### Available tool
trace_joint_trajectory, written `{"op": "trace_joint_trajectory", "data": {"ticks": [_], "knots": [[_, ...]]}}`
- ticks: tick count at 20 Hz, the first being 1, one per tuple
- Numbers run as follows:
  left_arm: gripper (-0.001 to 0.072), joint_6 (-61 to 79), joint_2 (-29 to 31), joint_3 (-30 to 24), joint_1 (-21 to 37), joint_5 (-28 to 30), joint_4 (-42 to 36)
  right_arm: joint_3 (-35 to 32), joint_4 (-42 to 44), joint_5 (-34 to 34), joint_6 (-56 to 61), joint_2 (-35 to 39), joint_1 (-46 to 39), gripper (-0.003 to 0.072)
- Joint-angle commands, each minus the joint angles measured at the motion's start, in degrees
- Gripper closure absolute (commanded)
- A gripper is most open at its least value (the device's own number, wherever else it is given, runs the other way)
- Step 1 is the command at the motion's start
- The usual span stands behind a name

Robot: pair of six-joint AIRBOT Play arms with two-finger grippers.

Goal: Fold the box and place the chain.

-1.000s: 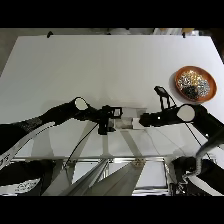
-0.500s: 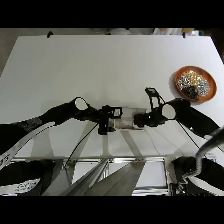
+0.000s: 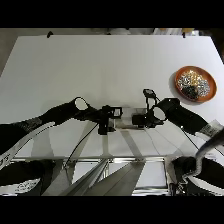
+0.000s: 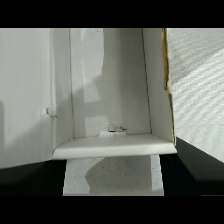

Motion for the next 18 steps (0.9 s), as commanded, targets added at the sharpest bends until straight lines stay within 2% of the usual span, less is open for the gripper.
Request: {"op": "trace_joint_trajectory", "data": {"ticks": [1,9,12,17,18], "knots": [[0.0438,0.0,0.0,0.0,0.0,0.0,0.1,0.4,-1.4,0.4,3.5,-0.8,0.3,0.0436],[0.0438,0.0,0.0,0.0,0.0,0.0,0.1,0.4,-1.4,0.8,5.4,-3.8,2.8,0.0482],[0.0438,0.0,0.0,0.0,0.0,0.0,0.1,0.4,-1.9,1.0,5.3,-3.8,2.8,0.067],[0.0438,0.0,0.0,0.0,0.0,0.0,0.1,0.4,-1.9,0.6,5.3,-3.8,2.8,0.0666],[0.0438,0.0,0.0,0.0,0.0,0.0,0.1,0.4,-1.9,0.3,5.3,-3.7,2.8,0.0613]]}}
